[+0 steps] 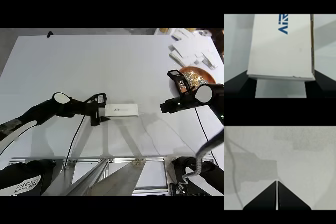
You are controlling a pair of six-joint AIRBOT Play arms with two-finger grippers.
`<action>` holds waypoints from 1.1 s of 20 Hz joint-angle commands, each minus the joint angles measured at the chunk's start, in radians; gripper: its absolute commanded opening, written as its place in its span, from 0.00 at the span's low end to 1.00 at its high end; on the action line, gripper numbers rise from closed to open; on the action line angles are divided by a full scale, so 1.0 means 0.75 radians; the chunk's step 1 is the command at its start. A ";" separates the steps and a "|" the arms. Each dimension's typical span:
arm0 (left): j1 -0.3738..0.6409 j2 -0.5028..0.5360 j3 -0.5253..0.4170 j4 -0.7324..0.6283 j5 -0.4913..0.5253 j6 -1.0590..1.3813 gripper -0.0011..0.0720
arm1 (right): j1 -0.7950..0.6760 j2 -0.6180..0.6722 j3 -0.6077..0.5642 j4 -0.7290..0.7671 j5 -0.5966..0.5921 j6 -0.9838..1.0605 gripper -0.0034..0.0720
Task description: Fold the box and place the chain.
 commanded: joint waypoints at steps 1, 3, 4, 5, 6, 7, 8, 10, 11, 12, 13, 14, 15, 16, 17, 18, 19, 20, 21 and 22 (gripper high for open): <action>0.007 0.171 0.001 0.117 0.330 -0.008 0.16 | -0.001 0.001 0.000 0.000 -0.005 0.000 0.07; 0.045 0.249 0.001 0.116 0.443 -0.152 0.16 | -0.001 0.001 0.000 0.000 -0.005 0.000 0.07; 0.081 0.271 0.001 0.118 0.468 -0.255 0.16 | -0.001 0.001 0.000 0.001 -0.004 0.000 0.07; 0.134 0.282 0.001 0.119 0.468 -0.364 0.16 | -0.001 0.001 0.000 0.001 -0.004 0.000 0.07; 0.191 0.283 0.001 0.125 0.456 -0.470 0.16 | -0.001 0.001 0.000 0.001 -0.003 0.000 0.07; 0.254 0.283 0.001 0.170 0.427 -0.581 0.20 | -0.001 0.001 0.000 0.001 0.000 0.000 0.07; 0.325 0.283 0.001 0.253 0.382 -0.702 0.30 | -0.001 0.001 0.000 0.001 0.003 0.000 0.07; 0.470 0.283 0.001 0.491 0.286 -0.973 0.30 | -0.001 0.001 0.000 0.000 0.002 0.000 0.07; 0.551 0.283 0.001 0.630 0.233 -1.121 0.30 | -0.001 0.001 0.000 0.000 -0.001 0.000 0.07; 0.625 0.280 0.001 0.757 0.178 -1.241 0.30 | -0.001 0.001 0.000 0.000 -0.005 0.000 0.07; 0.698 0.278 0.001 0.876 0.120 -1.332 0.30 | -0.001 0.001 0.000 0.000 -0.011 0.000 0.07; 0.772 0.277 0.001 0.984 0.057 -1.400 0.30 | -0.001 0.001 0.000 0.000 -0.020 0.000 0.07; 0.840 0.277 0.001 1.066 0.013 -1.449 0.30 | -0.001 0.001 0.000 0.000 -0.029 0.000 0.07; 0.898 0.277 0.001 1.095 0.008 -1.522 0.30 | -0.001 0.001 0.000 0.001 -0.034 0.000 0.07; 0.954 0.277 0.001 1.107 0.009 -1.586 0.30 | -0.001 0.001 0.000 0.002 -0.034 0.000 0.07; 0.997 0.277 0.001 1.125 0.004 -1.610 0.30 | -0.001 0.001 0.000 0.002 -0.032 0.000 0.07; 1.037 0.277 0.001 1.153 -0.008 -1.632 0.30 | -0.001 0.001 0.000 0.002 -0.028 0.000 0.07; 1.069 0.276 0.001 1.180 -0.017 -1.657 0.30 | -0.001 0.001 0.000 0.004 -0.028 0.000 0.07; 1.091 0.276 0.001 1.192 -0.022 -1.671 0.30 | -0.001 0.001 0.000 0.004 -0.028 0.000 0.07; 1.105 0.272 0.001 1.195 -0.023 -1.683 0.30 | -0.001 0.001 0.000 0.004 -0.028 0.000 0.07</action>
